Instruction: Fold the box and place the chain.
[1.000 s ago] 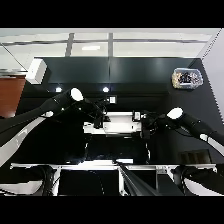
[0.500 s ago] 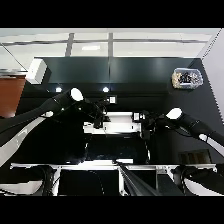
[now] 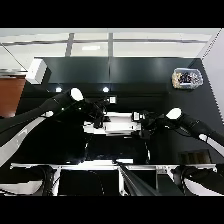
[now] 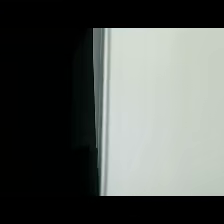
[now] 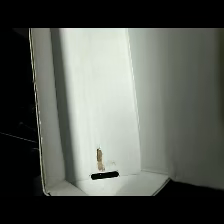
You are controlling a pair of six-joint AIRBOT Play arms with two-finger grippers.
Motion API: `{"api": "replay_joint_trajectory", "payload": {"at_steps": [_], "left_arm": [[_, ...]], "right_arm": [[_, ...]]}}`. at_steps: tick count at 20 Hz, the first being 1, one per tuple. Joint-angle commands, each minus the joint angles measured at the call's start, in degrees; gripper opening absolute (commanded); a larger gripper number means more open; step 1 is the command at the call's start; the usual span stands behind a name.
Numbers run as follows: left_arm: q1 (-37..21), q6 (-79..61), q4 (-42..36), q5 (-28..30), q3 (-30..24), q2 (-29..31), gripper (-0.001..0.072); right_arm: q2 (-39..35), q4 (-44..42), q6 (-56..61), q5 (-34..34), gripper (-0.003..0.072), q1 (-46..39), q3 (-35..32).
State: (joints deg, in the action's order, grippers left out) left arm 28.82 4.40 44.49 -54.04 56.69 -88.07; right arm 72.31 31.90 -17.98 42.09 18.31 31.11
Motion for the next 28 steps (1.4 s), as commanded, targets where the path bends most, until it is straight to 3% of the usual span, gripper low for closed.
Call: {"api": "replay_joint_trajectory", "payload": {"at_steps": [1, 4, 5, 7, 8, 10, 11, 13, 15, 17, 19, 21, 22, 24, 28], "left_arm": [[-0.02, 0.59, -0.59, -0.79, 1.57, 0.07, 0.0141], [-0.09, 5.49, 1.25, -1.42, 4.07, 1.81, 0.0633], [-0.35, 7.93, 1.97, -1.42, 4.72, 2.89, 0.0712], [-1.55, 14.64, 5.2, -2.99, 5.81, 5.01, 0.0711], [-2.38, 20.17, 8.74, -4.81, 6.29, 6.27, 0.0699], [-5.22, 31.5, 19.34, -10.16, 7.06, 9.16, 0.0464], [-7.37, 35.8, 23.1, -13.94, 7.13, 10.54, 0.0387], [-12.2, 39.78, 24.68, -22.16, 7.1, 12.57, 0.0026], [-16.85, 45.75, 18.1, -29.33, 6.64, 13.42, 0.0022], [-19.45, 47.3, 4.22, -31.1, 3.41, 13.9, 0.0021], [-17.59, 46.75, -5.35, -28.76, -2.16, 14.34, 0.0021], [-13.86, 38.18, -12.98, -22.67, -8.2, 14.34, 0.0021], [-12.48, 32.24, -20.46, -19.23, -11.43, 14.29, 0.0021], [-11.41, 23.43, -33.57, -18.73, -15.82, 14.38, 0.002], [-10.56, 23.08, -32.44, -13.73, -20.17, 18.75, 0.0019]], "right_arm": [[0.04, 0.11, -0.04, 0.11, 0.0459, 0.02, 0.0], [0.04, 0.09, -0.02, 0.11, 0.0459, 0.02, 0.0], [0.04, 0.09, -0.02, 0.09, 0.0459, 0.02, 0.0], [0.04, 0.11, -0.04, 0.11, 0.0459, 0.02, 0.0], [0.04, 0.09, -0.02, 0.11, 0.0459, 0.02, 0.0], [0.04, 0.11, -0.04, 0.15, 0.0459, 0.02, 0.0], [0.04, 0.09, -0.04, 0.13, 0.0459, 0.02, 0.0], [0.04, 0.09, -0.02, 0.13, 0.0459, 0.02, 0.0], [0.04, 0.09, -0.02, 0.13, 0.0459, 0.02, 0.0], [0.04, 0.09, -0.02, 0.13, 0.0459, 0.02, 0.0], [0.04, 0.09, -0.02, 0.13, 0.0459, 0.02, 0.0], [0.04, 0.09, -0.02, 0.13, 0.0459, 0.02, 0.0], [0.04, 0.09, -0.02, 0.13, 0.0459, 0.02, 0.0], [0.04, 0.09, -0.02, 0.13, 0.0459, 0.02, 0.0], [0.04, 0.09, -0.02, 0.13, 0.0459, 0.02, 0.0]]}}
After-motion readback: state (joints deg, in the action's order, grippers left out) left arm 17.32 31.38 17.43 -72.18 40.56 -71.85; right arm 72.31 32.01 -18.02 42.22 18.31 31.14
